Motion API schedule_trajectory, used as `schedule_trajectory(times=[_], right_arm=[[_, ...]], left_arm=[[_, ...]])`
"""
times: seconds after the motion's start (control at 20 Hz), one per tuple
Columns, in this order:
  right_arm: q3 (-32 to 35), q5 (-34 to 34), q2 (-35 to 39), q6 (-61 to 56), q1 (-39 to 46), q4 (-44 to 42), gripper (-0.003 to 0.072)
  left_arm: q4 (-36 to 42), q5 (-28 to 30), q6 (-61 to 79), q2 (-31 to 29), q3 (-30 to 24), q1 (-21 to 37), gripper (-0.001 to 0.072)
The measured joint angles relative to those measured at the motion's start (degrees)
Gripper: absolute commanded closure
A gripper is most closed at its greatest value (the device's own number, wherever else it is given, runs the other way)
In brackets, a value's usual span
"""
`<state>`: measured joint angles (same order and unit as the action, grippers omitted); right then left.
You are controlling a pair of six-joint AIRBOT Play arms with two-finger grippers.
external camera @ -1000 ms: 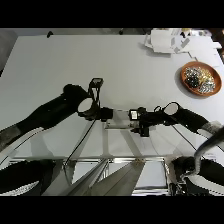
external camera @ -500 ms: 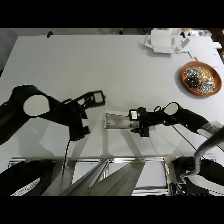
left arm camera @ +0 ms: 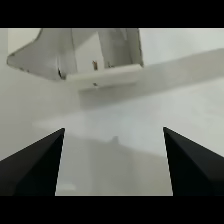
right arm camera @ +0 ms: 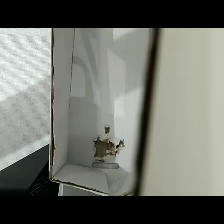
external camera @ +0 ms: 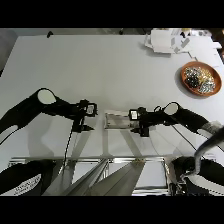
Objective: Fold the box and place the chain.
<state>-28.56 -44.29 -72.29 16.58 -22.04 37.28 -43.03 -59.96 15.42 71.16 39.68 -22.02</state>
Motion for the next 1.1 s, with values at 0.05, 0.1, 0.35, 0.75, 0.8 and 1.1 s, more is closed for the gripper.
schedule_trajectory(times=[0.05,0.1,0.35,0.75,0.8,1.1], right_arm=[[0.00,0.00,0.00,0.00,0.00,0.00,0.0390],[0.00,0.00,0.00,0.00,0.00,0.00,0.0390],[0.00,0.00,0.00,-0.02,0.00,0.00,0.0390],[0.00,-0.02,0.00,-0.02,0.00,0.00,0.0390],[0.00,0.00,0.00,-0.02,0.00,0.00,0.0390],[0.00,-0.02,0.00,0.20,0.00,0.07,0.0390]], left_arm=[[2.80,1.07,3.61,2.29,-0.11,-0.11,0.0016],[5.01,2.08,6.62,4.31,-0.24,-0.26,0.0016],[10.78,5.64,15.06,9.84,-0.48,-0.70,0.0015],[13.42,6.93,17.46,11.17,-0.50,-1.33,0.0013],[14.05,6.88,17.57,11.21,-0.50,-1.62,0.0013],[15.98,6.10,16.96,11.82,-0.81,-2.56,0.0012]])
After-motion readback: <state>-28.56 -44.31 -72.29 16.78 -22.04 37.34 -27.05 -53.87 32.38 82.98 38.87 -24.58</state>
